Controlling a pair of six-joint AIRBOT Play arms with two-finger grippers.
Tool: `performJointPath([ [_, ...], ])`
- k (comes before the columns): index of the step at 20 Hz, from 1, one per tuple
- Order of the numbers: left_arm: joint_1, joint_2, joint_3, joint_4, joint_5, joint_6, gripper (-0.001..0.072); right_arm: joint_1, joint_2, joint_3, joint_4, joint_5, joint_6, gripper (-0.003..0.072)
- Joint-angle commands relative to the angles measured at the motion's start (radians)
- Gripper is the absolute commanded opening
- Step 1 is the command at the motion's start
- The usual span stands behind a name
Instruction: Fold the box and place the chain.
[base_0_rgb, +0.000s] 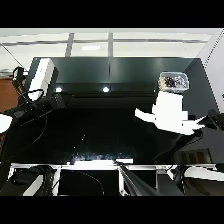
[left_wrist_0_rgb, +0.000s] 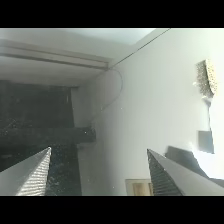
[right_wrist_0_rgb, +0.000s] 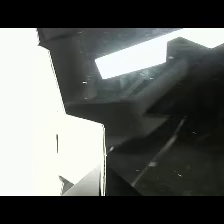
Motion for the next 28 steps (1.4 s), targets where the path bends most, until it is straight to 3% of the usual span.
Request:
performJointPath([
  [1,0.0,-0.001,0.001,-0.004,0.0,0.0,0.0704,0.011,-0.005,0.001,0.037,-0.064,-0.052,0.0024],
  [5,-0.001,-0.001,0.0,-0.004,-0.019,0.0,0.0704,0.121,0.001,-0.01,0.139,-0.114,-0.052,0.0024],
  [8,-0.001,-0.001,0.0,-0.005,-0.04,0.002,0.0704,0.253,0.034,-0.035,0.223,-0.066,-0.005,0.0024],
  [13,-0.022,-0.039,-0.006,-0.004,-0.177,0.01,0.0704,0.57,0.314,-0.201,0.316,0.204,0.059,0.0024],
  [16,-0.101,-0.127,-0.025,-0.005,-0.157,0.065,0.0704,0.753,0.534,-0.424,0.317,0.478,0.123,0.0024],
  [18,-0.153,-0.216,-0.026,-0.032,-0.131,0.067,0.0704,0.846,0.624,-0.539,0.317,0.574,0.166,0.0024],
  [20,-0.166,-0.326,-0.026,-0.123,-0.085,0.094,0.0702,0.937,0.665,-0.606,0.317,0.61,0.19,0.0024],
  [22,-0.129,-0.449,-0.024,-0.325,-0.105,0.231,0.0703,1.011,0.666,-0.626,0.314,0.639,0.21,0.0024],
  [25,-0.035,-0.606,-0.024,-0.626,-0.317,0.589,0.0702,1.063,0.666,-0.627,0.315,0.681,0.252,0.0024],
  [28,0.027,-0.733,-0.016,-0.731,-0.536,0.81,0.0702,1.067,0.666,-0.627,0.315,0.684,0.254,0.0024],
])
